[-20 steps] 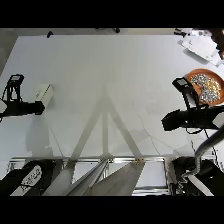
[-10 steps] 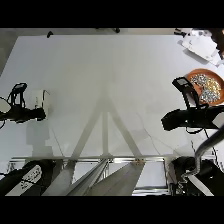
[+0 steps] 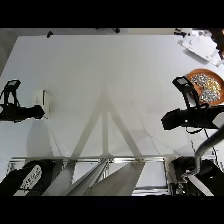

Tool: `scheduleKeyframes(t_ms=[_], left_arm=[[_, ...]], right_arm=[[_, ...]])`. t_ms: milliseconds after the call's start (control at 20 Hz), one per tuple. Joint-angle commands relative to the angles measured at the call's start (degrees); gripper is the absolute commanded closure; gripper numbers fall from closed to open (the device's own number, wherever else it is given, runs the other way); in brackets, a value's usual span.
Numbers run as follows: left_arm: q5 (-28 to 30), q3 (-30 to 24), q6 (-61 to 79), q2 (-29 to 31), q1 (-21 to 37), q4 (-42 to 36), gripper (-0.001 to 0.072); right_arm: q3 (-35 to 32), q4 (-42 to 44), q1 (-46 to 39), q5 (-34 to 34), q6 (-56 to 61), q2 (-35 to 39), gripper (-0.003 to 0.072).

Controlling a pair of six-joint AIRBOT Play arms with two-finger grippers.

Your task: Fold the box and place the chain.

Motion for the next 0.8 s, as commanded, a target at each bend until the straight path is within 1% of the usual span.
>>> scheduleKeyframes(t_ms=[0, 50, 100, 150, 250, 350, 450, 550, 750], left_arm=[[-7.1, 0.0, 2.1, 6.4, -0.3, -6.4, 0.0014], [-9.1, 0.0, 2.7, 7.3, -1.3, -8.4, 0.0017], [-11.4, 0.0, 3.8, 7.7, -2.8, -10.4, 0.0038], [-13.3, -0.1, 4.3, 7.7, -4.7, -11.7, 0.0091], [-14.6, -0.9, 4.6, 7.7, -9.4, -12.9, 0.0072], [-14.6, -1.3, 4.5, 7.7, -13.8, -13.7, 0.0072], [-14.9, -1.3, 4.5, 7.7, -16.8, -15.2, 0.0074], [-15.0, -1.3, 4.5, 7.7, -18.3, -17.2, 0.0074], [-15.1, -1.3, 4.5, 7.7, -18.5, -18.7, 0.0074]], right_arm=[[-0.1, 0.0, 0.0, 0.0, 0.0, 0.0, 0.0672], [-0.1, 0.0, 0.0, 0.0, 0.0, 0.0, 0.0672], [-0.1, 0.1, 0.0, 0.0, 0.0, 0.0, 0.0672], [-0.1, 0.1, 0.0, 0.0, 0.0, 0.0, 0.0672], [-0.1, 0.6, 0.0, 0.0, 0.1, 0.0, 0.0672], [-0.1, 0.7, 0.0, 0.0, 0.5, 0.0, 0.0672], [-0.1, 0.7, 0.0, 0.0, 0.5, 0.0, 0.0672], [-0.1, 0.7, 0.0, 0.0, 0.5, 0.0, 0.0672], [-0.1, 0.8, 0.0, 0.0, 0.7, 0.0, 0.0672]])
